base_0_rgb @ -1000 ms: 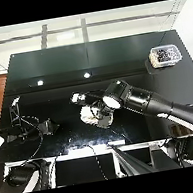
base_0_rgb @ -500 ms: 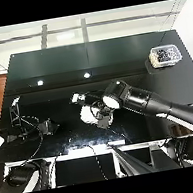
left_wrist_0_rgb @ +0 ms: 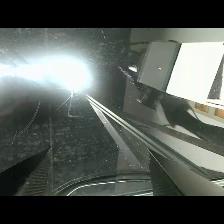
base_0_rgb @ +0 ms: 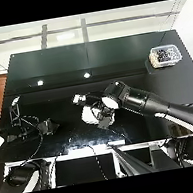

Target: Fold the box and place the chain.

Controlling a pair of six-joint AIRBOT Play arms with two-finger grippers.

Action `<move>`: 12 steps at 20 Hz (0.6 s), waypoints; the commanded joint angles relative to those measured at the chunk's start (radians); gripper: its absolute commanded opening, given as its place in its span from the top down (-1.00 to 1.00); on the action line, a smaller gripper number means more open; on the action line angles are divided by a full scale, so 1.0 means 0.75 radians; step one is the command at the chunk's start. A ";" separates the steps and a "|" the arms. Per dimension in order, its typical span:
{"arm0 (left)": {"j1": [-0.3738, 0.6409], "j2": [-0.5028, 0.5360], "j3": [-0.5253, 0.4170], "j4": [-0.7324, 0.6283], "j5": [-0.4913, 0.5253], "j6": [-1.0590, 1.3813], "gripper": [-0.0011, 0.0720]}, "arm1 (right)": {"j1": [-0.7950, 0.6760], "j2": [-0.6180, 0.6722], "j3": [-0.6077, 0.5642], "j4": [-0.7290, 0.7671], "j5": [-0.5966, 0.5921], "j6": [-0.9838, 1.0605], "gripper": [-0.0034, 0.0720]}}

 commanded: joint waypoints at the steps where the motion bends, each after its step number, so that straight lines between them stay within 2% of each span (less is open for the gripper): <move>1: 0.001 -0.002 -0.001 0.000 0.006 0.002 -0.97 | -0.001 0.066 0.007 -0.054 0.036 0.082 0.50; 6: 0.001 -0.002 -0.001 -0.001 0.007 0.021 -0.97 | -0.034 0.176 0.007 -0.060 0.063 0.146 0.51; 7: 0.001 -0.002 -0.001 0.000 0.006 0.021 -0.97 | -0.055 0.197 0.007 -0.058 0.070 0.187 0.62; 8: 0.001 -0.002 -0.001 -0.001 0.006 0.021 -0.97 | -0.097 0.225 0.007 -0.047 0.076 0.240 0.84; 10: 0.001 -0.002 -0.001 -0.003 0.006 0.026 -0.97 | -0.239 0.304 -0.013 0.077 0.076 0.345 0.84; 12: 0.001 -0.002 -0.001 -0.011 0.009 0.031 -0.97 | -0.431 0.445 -0.165 0.295 -0.012 0.403 0.84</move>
